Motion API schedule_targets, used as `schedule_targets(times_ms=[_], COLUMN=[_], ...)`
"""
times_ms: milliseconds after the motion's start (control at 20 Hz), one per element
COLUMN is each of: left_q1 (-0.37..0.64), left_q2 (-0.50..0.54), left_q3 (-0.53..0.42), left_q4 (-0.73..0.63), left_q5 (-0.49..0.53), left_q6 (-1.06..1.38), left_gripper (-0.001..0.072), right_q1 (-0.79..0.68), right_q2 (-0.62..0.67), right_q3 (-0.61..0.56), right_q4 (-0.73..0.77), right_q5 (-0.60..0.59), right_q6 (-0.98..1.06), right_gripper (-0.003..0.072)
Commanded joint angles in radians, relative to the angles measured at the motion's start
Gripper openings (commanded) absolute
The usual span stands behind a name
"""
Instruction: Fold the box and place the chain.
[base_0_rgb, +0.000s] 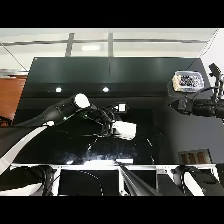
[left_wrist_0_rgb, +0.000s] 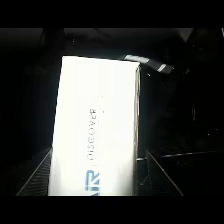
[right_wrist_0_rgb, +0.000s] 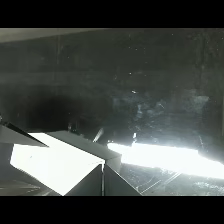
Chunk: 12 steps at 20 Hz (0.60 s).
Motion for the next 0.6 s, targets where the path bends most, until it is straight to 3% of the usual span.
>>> schedule_targets(times_ms=[0, 550], left_q1=[0.001, -0.001], left_q2=[0.001, -0.007], left_q3=[0.003, -0.003], left_q4=[-0.007, -0.002], left_q5=[0.005, 0.004], left_q6=[-0.008, -0.037], left_gripper=[0.0703, 0.0703], right_q1=[-0.001, -0.001], right_q2=[0.000, 0.000], right_q3=[0.000, 0.000], right_q4=[-0.004, -0.005], right_q5=[0.000, 0.000], right_q6=[0.000, 0.000], right_gripper=[0.0013, 0.0013])
